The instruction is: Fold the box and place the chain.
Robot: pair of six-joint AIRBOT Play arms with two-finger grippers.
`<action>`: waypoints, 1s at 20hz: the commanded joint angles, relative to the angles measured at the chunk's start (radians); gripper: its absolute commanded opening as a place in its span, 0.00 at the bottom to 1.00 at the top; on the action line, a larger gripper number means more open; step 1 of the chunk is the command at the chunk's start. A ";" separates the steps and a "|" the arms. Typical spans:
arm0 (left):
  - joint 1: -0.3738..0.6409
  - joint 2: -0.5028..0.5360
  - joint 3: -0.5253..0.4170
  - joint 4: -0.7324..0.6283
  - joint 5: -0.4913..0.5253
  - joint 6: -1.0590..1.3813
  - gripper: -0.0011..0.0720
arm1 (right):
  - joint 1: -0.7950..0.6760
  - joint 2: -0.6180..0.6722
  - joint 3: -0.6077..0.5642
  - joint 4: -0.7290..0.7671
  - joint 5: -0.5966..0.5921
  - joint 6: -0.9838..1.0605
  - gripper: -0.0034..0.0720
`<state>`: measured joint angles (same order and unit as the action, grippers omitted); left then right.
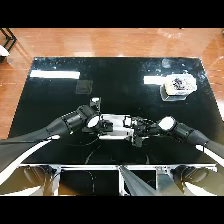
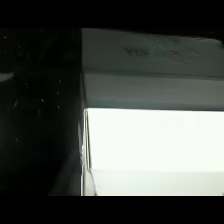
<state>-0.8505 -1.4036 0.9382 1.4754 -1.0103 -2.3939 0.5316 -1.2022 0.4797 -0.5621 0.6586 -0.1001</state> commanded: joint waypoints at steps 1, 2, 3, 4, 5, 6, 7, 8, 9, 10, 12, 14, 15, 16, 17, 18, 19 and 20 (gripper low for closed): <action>0.013 0.001 0.006 0.008 -0.042 0.003 0.73 | 0.001 0.000 0.000 -0.002 0.003 -0.001 0.52; 0.016 0.001 0.006 0.008 -0.043 0.003 0.73 | 0.001 0.000 0.000 -0.002 0.003 -0.001 0.52; 0.018 0.001 0.006 0.008 -0.042 0.003 0.73 | 0.002 0.000 0.000 -0.004 0.003 -0.001 0.53; 0.018 0.001 0.006 0.008 -0.040 0.003 0.73 | 0.002 0.000 0.000 -0.004 0.003 -0.001 0.52; 0.018 0.001 0.006 0.008 -0.033 0.003 0.73 | 0.006 0.000 0.000 -0.007 0.003 -0.001 0.52; 0.018 0.000 0.006 0.008 -0.019 0.003 0.73 | 0.007 0.000 0.000 -0.015 0.005 -0.001 0.52; 0.018 0.000 0.006 0.005 -0.003 0.003 0.72 | 0.010 0.000 0.000 -0.015 0.003 0.000 0.52; 0.017 0.000 0.006 0.002 0.016 0.003 0.72 | 0.013 0.000 0.000 -0.018 0.003 0.000 0.52; 0.017 -0.003 0.006 0.000 0.025 0.003 0.69 | 0.013 0.000 0.000 -0.018 0.003 0.001 0.52; 0.016 -0.006 0.006 0.000 0.026 0.003 0.64 | 0.013 0.000 0.000 -0.018 0.002 0.002 0.52; 0.016 -0.008 0.006 0.000 0.017 0.004 0.61 | 0.013 0.000 0.000 -0.018 0.001 0.003 0.52; 0.016 -0.008 0.006 0.001 -0.002 0.008 0.53 | 0.013 0.000 0.000 -0.018 -0.001 0.004 0.52; 0.016 -0.008 0.006 0.001 -0.010 0.012 0.37 | 0.013 0.000 0.000 -0.018 -0.001 0.004 0.52; 0.016 -0.008 0.006 0.000 -0.014 0.020 0.27 | 0.013 0.000 0.000 -0.018 -0.001 0.004 0.52; 0.016 -0.008 0.006 0.000 -0.013 0.035 0.15 | 0.013 0.000 0.000 -0.018 -0.001 0.004 0.52; 0.016 -0.008 0.006 0.000 -0.015 0.035 0.09 | 0.013 0.000 0.000 -0.018 -0.001 0.004 0.52; 0.016 -0.008 0.006 0.000 -0.015 0.035 0.07 | 0.013 0.000 0.000 -0.018 -0.001 0.004 0.52; 0.016 -0.008 0.006 0.000 -0.015 0.037 0.06 | 0.013 0.000 0.000 -0.018 -0.001 0.004 0.53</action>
